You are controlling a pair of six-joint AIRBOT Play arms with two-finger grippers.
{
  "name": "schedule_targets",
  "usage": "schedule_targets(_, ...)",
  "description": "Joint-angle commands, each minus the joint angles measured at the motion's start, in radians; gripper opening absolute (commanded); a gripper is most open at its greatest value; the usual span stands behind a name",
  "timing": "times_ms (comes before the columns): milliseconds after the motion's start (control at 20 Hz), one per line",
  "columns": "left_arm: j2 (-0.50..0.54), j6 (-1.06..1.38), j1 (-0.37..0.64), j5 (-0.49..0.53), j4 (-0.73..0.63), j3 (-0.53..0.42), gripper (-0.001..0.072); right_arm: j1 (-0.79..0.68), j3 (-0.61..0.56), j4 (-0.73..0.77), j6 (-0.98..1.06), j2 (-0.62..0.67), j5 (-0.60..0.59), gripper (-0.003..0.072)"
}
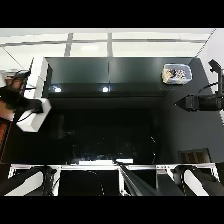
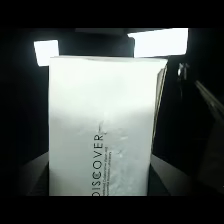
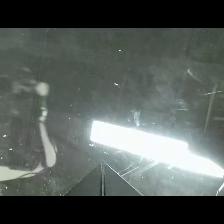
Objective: Fold the box and place the chain.
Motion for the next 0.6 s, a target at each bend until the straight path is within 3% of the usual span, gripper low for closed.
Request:
schedule_targets(0,-0.028,0.059,0.261,0.071,-0.108,-0.064,0.0349,0.0,-0.013,0.002,0.001,0.001,-0.032,0.0018)
schedule_targets(100,-0.076,0.129,0.298,0.128,-0.162,-0.042,0.0349,0.0,-0.028,0.007,0.004,0.001,-0.045,0.0018)
schedule_targets(300,-0.163,0.143,0.287,0.244,-0.112,-0.009,0.0349,0.0,-0.049,0.007,0.004,0.0,-0.058,0.0018)
schedule_targets(550,-0.267,0.223,0.28,0.297,-0.143,0.094,0.0349,0.0,-0.058,0.008,0.016,0.0,-0.09,0.0018)
